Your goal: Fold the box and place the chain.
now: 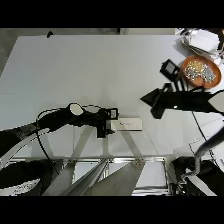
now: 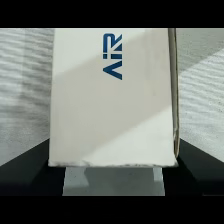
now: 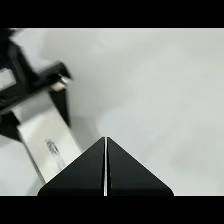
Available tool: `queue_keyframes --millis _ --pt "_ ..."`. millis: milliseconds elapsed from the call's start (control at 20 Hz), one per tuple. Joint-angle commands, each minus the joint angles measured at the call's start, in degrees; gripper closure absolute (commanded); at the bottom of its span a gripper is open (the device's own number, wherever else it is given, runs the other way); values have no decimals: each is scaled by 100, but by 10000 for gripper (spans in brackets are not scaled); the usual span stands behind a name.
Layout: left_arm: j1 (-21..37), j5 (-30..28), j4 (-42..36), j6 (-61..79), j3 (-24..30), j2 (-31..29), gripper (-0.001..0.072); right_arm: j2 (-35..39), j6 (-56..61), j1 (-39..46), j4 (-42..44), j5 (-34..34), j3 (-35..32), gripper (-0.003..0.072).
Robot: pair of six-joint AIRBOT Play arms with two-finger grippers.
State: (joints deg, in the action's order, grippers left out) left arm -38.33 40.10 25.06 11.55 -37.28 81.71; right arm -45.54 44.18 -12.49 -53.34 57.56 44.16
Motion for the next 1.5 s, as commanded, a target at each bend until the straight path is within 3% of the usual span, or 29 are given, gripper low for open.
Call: queue_keyframes --millis 0,200,400,550,750,1000,1100,1150,1200,1450 --pt "2 0 4 -2 0 -2 390 188 2361 789 -2378 1626 483 680" --pt "2 0 4 -2 0 -2 390 162 2651 1941 -3427 3563 479 677" --pt "2 -2 4 0 0 -2 390 162 3064 2828 -3394 3329 267 676" --pt "2 2 2 -2 0 -2 389 162 3082 3217 -3364 3178 -461 676" --pt "2 66 2 -2 0 -2 390 162 3084 3268 -3209 2929 -1403 676" --pt "2 439 -7 -4 0 -2 400 162 3082 3268 -2809 2752 -1591 676" --pt "2 551 -2 -162 0 -22 539 162 3082 3268 -2739 2675 -1591 676" --pt "2 566 0 -179 -2 -57 661 162 3082 3268 -2723 2647 -1591 676" --pt "11 575 0 -221 -2 -136 705 162 3082 3268 -2723 2621 -1591 676" --pt "24 94 42 -973 -7 -973 706 162 3080 3268 -2723 2522 -1591 676"
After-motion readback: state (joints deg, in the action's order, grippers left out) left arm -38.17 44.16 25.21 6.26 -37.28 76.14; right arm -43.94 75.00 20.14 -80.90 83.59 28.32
